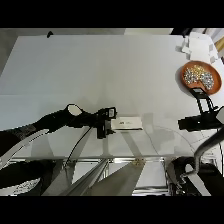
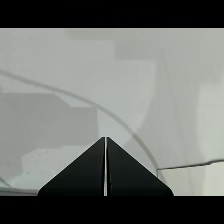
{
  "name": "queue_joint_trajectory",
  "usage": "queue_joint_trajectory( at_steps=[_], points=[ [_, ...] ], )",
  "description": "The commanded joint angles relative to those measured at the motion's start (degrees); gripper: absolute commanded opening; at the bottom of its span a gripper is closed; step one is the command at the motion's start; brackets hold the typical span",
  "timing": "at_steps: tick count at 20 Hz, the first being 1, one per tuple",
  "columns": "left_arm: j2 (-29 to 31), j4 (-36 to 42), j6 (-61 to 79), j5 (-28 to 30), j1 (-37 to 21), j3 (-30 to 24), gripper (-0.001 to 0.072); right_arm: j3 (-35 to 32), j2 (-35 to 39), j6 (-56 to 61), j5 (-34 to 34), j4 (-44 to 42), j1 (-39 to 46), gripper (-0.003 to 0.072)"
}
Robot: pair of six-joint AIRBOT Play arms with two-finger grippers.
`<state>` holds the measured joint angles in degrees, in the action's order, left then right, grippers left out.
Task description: Fold the box and place the chain.
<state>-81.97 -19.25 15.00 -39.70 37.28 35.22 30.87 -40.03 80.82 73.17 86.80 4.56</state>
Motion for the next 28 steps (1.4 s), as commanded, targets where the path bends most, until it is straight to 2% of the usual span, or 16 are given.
queue_joint_trajectory(
  at_steps=[1,12,14,18,22,25,28],
  points=[
    [0.0,0.0,0.0,0.0,-0.1,0.0,0.0031,0.1,0.0,0.3,0.3,0.3,0.2,0.0011],
    [0.0,0.8,0.0,-2.2,-0.1,0.0,0.0029,0.1,0.0,0.3,0.3,0.3,0.2,0.0011],
    [0.5,0.8,0.1,-2.4,-0.2,0.0,0.0002,0.1,0.0,0.3,0.3,0.3,0.2,0.0011],
    [7.6,0.6,-0.1,0.7,-1.8,0.0,0.0001,0.1,0.0,0.3,0.3,0.3,0.2,0.0011],
    [19.5,0.0,-10.0,8.6,-8.7,0.0,0.0002,0.1,0.0,0.3,0.3,0.3,0.2,0.0011],
    [28.0,-1.6,-14.2,14.6,-18.2,0.0,0.0006,0.1,0.0,0.3,0.3,0.3,0.2,0.0011],
    [33.7,-1.9,-15.0,20.1,-29.2,0.0,0.0006,0.1,0.0,0.3,0.3,0.3,0.2,0.0011]
  ],
)
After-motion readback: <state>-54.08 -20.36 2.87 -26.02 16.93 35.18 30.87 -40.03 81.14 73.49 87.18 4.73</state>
